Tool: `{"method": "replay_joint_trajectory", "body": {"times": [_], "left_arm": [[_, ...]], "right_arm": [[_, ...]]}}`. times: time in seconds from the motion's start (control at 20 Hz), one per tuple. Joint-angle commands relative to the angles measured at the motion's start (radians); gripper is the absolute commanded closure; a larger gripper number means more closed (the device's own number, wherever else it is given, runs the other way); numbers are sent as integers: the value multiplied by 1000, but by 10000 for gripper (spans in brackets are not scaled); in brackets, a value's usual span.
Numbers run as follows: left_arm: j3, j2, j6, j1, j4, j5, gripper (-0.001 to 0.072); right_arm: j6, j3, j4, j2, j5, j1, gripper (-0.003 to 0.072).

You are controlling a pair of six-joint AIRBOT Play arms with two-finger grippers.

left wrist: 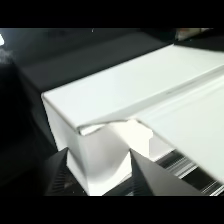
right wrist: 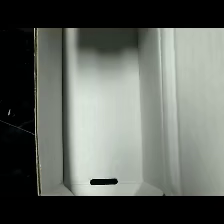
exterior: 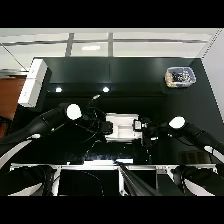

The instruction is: Fold the box and place the chain.

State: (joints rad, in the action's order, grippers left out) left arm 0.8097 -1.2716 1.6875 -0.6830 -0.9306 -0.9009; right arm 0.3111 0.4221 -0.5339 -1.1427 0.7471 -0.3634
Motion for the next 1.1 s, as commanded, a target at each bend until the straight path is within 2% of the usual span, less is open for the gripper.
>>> {"method": "replay_joint_trajectory", "body": {"times": [0.0, 0.2, 0.25, 0.3, 0.35, 0.65, 0.85, 1.05], "left_arm": [[10, 0, 57, -24, -61, 0, 312], [42, 0, 208, -65, -211, 3, 314], [53, -1, 237, -74, -247, 2, 337], [60, -1, 263, -80, -280, 1, 412], [63, -2, 290, -86, -305, 2, 451], [105, -72, 379, -142, -330, -6, 452], [159, -109, 509, -185, -464, -103, 452], [199, -138, 584, -204, -507, -158, 452]], "right_arm": [[-1, 1, 1, -1, 0, 0, 162], [-1, 1, 1, -1, 0, 0, 161], [-1, 1, 1, -1, 0, 0, 162], [-1, 1, 1, -1, 0, 0, 162], [-1, 1, 1, -1, 0, 0, 161], [-1, 1, 1, -1, 0, 0, 161], [-1, 1, 1, -1, 0, 0, 162], [-1, 1, 1, -1, 0, 0, 161]]}}
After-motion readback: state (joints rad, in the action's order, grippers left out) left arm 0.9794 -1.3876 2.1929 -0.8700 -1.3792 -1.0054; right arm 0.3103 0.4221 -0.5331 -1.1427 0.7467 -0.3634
